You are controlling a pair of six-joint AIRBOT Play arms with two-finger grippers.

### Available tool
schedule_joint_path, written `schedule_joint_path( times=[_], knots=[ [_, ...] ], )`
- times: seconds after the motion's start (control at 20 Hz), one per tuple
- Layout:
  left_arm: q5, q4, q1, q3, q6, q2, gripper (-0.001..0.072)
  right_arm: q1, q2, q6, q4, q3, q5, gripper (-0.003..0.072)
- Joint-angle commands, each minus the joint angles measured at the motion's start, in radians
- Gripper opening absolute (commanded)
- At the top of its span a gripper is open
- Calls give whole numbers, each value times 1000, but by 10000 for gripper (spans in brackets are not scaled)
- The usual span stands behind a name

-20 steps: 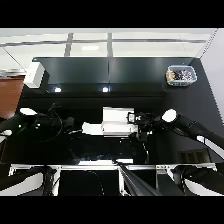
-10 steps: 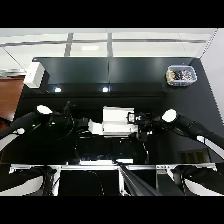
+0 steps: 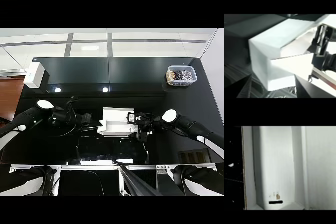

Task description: Fold the box and place the chain.

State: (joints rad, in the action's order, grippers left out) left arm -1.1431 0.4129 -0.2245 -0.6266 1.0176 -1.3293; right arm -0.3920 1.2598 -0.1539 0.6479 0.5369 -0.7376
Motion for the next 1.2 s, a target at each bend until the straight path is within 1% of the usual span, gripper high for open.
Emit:
schedule_joint_path(
  times=[0.0,0.1,0.2,0.35,0.55,0.65,0.8,0.9,0.95,1.05,1.15],
  knots=[
    [1,-6,-47,-29,11,-1,574,-1,1,0,0,0,0,162],
    [18,8,-68,-49,13,-1,564,-1,1,0,0,0,0,162],
    [33,58,-74,-62,72,0,474,-1,1,0,-1,0,0,162],
    [39,120,-74,-64,168,-1,475,-1,1,0,0,0,0,162],
    [40,122,-74,-65,190,0,474,-1,1,0,0,0,0,162],
    [43,126,-74,-72,192,0,462,-1,1,0,0,0,0,162],
    [43,162,-75,-95,221,0,458,-1,1,0,0,0,0,162],
    [43,173,-83,-110,245,0,368,-1,1,0,0,0,0,162],
    [47,188,-96,-119,250,0,363,-1,1,0,0,0,0,162],
    [63,246,-132,-146,304,0,363,-1,1,0,0,0,0,162],
    [71,352,-172,-187,380,0,363,-1,1,0,0,0,0,162]
  ],
)
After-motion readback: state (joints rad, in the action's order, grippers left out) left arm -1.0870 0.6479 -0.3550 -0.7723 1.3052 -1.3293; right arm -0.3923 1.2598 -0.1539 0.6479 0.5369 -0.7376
